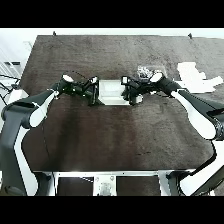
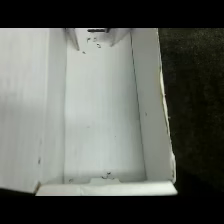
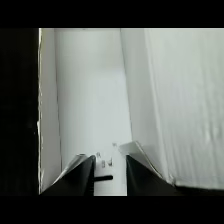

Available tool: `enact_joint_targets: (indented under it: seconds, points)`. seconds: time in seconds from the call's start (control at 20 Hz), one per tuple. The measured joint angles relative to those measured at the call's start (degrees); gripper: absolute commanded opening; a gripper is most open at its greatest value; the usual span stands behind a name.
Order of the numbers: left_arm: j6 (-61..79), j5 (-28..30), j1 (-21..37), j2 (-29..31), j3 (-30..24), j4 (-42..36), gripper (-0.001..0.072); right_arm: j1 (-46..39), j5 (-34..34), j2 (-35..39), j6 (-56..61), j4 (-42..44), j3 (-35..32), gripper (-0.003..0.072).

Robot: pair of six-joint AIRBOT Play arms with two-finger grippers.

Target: Fold the box and place the chain.

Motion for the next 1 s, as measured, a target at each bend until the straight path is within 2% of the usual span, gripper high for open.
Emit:
enact_joint_targets:
  seconds: [0.05,0.1,0.3,0.6,1.0]
  points:
    - [0.0,0.02,0.0,0.0,0.02,0.0,0.035,-0.46,0.59,0.31,0.76,-0.39,0.0,0.0026]
    - [0.0,0.0,0.0,0.0,0.02,0.0,0.035,-1.03,1.75,0.72,1.6,-0.74,0.0,0.0017]
    - [0.0,0.0,0.0,0.0,0.02,0.02,0.035,-4.17,5.92,3.91,7.15,-1.97,0.0,0.0016]
    - [0.0,0.0,0.0,0.0,0.02,0.02,0.035,-10.34,8.02,10.62,25.7,-2.21,-0.02,0.0016]
    - [0.0,-0.02,0.0,0.0,0.02,0.02,0.035,-21.27,8.0,10.71,49.13,0.92,-5.79,0.0015]
